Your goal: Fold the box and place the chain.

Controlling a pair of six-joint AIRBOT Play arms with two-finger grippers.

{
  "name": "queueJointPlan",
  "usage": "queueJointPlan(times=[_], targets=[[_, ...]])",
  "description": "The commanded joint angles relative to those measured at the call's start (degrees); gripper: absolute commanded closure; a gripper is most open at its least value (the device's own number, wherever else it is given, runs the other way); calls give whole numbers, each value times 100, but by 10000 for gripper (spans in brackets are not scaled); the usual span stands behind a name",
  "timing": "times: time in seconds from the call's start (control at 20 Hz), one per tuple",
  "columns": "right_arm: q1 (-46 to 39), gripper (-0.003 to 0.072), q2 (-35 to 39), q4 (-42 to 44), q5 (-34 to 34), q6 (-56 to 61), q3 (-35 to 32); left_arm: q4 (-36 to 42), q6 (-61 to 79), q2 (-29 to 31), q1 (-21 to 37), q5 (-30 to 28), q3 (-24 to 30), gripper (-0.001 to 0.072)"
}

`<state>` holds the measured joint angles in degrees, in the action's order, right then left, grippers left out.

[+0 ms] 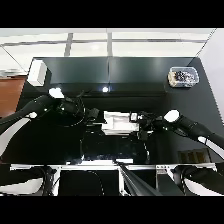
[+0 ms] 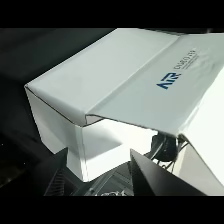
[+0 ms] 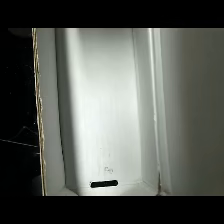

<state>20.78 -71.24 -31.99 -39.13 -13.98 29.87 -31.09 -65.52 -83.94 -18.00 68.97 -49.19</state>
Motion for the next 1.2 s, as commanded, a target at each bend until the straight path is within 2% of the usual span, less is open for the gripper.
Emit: queueJointPlan(times=[0.0, 0.15, 0.35, 0.5, 0.6, 0.9, 1.15], targets=[[4, 491, 0, 0, -2, 0, 2, -710, -946, 0, -343, -127, -367, 252], [4, 490, 0, 0, -2, 0, 2, -1473, -1652, 0, -557, -149, -647, 252], [4, 491, 0, 0, -2, 0, 2, -1493, -1897, 0, -765, -396, -737, 255], [4, 491, 0, 0, -2, 0, 2, -1504, -1943, 0, -951, -446, -737, 318], [4, 491, 0, 0, -2, 0, 2, -1620, -2111, 0, -1054, -490, -739, 318], [4, 491, 0, 0, -2, 0, 2, -2763, -3016, 0, -1368, -494, -927, 318], [4, 491, 0, 0, -2, 0, 2, -3364, -3425, -20, -1845, -581, -988, 318]])
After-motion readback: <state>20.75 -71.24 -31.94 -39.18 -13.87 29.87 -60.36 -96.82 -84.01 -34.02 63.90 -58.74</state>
